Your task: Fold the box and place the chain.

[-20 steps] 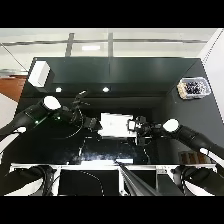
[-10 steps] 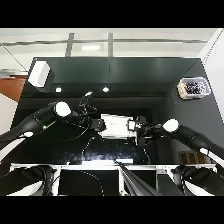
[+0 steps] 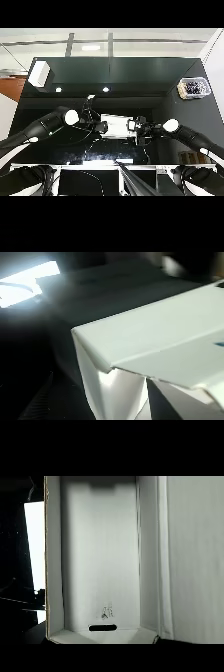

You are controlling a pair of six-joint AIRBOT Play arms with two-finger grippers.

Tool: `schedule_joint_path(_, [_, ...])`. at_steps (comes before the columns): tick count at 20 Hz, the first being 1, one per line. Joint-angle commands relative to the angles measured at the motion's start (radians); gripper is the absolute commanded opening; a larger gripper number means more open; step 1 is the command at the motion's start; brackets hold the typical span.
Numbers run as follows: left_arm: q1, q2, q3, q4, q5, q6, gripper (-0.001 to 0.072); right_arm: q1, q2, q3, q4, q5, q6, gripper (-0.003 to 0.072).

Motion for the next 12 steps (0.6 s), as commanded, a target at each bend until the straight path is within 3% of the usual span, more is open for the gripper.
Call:
schedule_joint_path(1, [-0.076,0.0,0.027,0.251,-0.007,-0.316,0.0697,0.001,-0.001,0.0,0.0,0.0,0.0,0.0429])
schedule_joint_path(5, [-0.126,-0.01,0.108,0.312,-0.056,-0.388,0.0681,0.0,-0.001,0.0,0.0,0.0,0.0,0.0429])
schedule_joint_path(8, [-0.141,-0.06,0.15,0.327,-0.164,-0.47,0.0673,0.0,-0.001,0.0,0.0,0.0,0.0,0.0429])
schedule_joint_path(10, [-0.161,-0.089,0.178,0.353,-0.206,-0.471,0.0523,0.001,0.0,0.0,0.0,0.0,0.0,0.0429])
schedule_joint_path(12, [-0.185,-0.105,0.201,0.405,-0.204,-0.529,0.0482,0.0,-0.001,0.0,0.0,0.0,0.0,0.0429])
